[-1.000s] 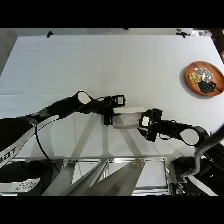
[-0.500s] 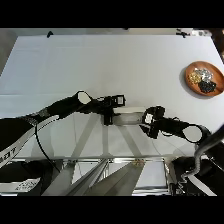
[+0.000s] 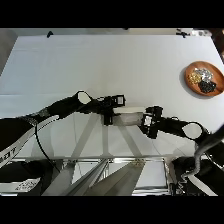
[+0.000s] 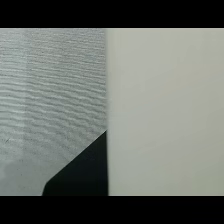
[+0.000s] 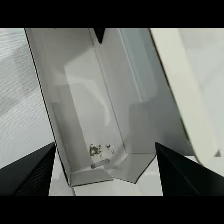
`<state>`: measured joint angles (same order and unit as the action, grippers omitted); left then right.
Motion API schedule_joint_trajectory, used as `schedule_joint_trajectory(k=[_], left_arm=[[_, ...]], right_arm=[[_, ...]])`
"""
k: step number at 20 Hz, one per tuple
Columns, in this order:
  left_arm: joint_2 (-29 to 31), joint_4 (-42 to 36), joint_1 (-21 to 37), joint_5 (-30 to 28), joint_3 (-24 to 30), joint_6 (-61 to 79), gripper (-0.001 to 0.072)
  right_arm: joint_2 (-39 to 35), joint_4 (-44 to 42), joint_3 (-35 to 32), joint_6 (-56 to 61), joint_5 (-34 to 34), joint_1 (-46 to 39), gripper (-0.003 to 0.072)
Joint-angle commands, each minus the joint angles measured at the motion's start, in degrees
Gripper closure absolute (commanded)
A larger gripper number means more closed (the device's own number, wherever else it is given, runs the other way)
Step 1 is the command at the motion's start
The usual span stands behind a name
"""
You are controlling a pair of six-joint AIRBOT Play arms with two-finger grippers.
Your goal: Fold the box and place the chain.
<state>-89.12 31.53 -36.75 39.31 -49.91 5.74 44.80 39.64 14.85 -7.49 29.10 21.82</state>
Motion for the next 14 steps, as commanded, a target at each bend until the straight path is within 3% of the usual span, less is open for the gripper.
schedule_joint_trajectory(k=[1,4,14], left_arm=[[-0.02,0.00,0.04,-0.02,0.02,0.02,0.0696],[-0.02,0.00,0.02,-0.02,0.02,0.02,0.0696],[-0.02,0.00,0.04,-0.02,0.02,0.02,0.0696]], right_arm=[[1.20,-2.27,-0.02,-4.33,2.93,-1.40,0.0000],[1.09,0.59,-0.02,-5.07,7.48,-5.99,0.0002],[1.18,-2.16,-0.02,-8.31,4.28,-6.73,0.0005]])
